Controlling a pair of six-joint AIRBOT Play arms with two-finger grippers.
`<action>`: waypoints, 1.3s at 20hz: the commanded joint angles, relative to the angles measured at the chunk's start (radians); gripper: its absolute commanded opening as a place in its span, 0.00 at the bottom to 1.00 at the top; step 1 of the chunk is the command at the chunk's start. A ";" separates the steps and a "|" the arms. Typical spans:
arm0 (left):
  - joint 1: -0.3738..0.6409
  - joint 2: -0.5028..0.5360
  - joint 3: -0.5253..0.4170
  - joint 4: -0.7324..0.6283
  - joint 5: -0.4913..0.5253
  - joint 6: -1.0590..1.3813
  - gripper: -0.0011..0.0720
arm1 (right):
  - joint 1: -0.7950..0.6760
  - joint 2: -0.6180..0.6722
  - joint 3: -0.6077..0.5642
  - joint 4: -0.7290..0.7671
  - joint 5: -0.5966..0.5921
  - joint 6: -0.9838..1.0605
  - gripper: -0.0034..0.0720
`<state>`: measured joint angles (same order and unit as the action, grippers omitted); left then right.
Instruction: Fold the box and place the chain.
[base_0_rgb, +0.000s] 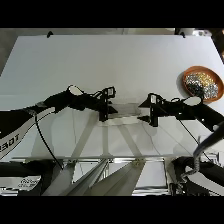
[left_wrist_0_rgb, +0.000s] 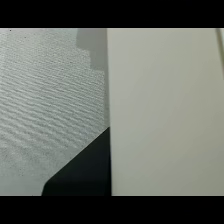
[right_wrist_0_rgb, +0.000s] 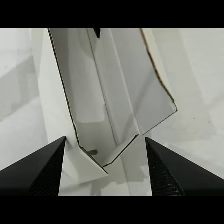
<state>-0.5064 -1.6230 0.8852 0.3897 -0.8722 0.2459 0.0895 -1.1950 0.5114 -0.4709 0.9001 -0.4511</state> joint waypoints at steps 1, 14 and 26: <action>0.000 0.000 0.000 0.000 0.000 0.000 0.03 | 0.000 -0.002 0.004 0.000 0.002 -0.003 0.78; 0.000 0.000 0.000 0.000 0.001 0.000 0.03 | 0.074 -0.042 0.003 -0.047 -0.003 -0.003 0.78; 0.000 0.000 0.000 0.000 0.000 0.000 0.03 | 0.072 -0.105 0.003 -0.072 -0.002 -0.055 0.83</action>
